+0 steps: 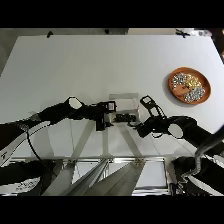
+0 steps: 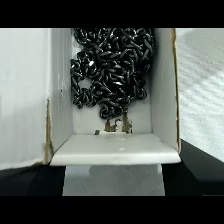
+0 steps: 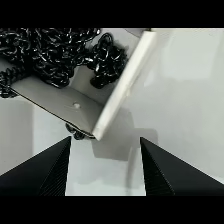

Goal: Fold the box and place the chain.

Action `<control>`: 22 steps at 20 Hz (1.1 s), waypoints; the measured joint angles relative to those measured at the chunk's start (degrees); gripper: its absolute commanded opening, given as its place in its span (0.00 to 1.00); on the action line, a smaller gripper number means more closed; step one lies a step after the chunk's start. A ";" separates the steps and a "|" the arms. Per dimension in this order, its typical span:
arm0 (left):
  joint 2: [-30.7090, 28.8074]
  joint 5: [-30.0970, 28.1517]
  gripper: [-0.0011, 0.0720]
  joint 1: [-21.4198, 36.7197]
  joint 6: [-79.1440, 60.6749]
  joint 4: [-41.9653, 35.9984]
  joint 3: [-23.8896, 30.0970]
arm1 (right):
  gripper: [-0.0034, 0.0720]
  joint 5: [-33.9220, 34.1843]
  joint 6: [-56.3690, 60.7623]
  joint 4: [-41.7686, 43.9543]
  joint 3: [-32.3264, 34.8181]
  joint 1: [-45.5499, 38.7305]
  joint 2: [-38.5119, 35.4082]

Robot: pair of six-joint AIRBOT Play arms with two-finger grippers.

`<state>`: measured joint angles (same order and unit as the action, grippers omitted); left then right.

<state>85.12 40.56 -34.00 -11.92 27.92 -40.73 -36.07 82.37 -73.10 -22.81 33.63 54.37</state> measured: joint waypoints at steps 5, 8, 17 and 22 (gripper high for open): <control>-0.02 0.02 0.55 0.00 0.00 -0.02 0.00 | 0.59 1.03 0.37 -0.11 0.00 2.21 2.12; -0.02 0.02 0.55 0.00 0.00 0.00 0.00 | 0.59 1.99 1.03 -0.22 0.00 2.60 2.86; -0.02 0.00 0.55 0.00 0.00 0.00 0.00 | 0.42 3.87 1.84 -0.07 -0.09 2.80 5.01; -0.02 0.00 0.55 0.00 0.00 0.00 0.00 | 0.27 3.98 1.88 0.24 -0.07 2.80 5.68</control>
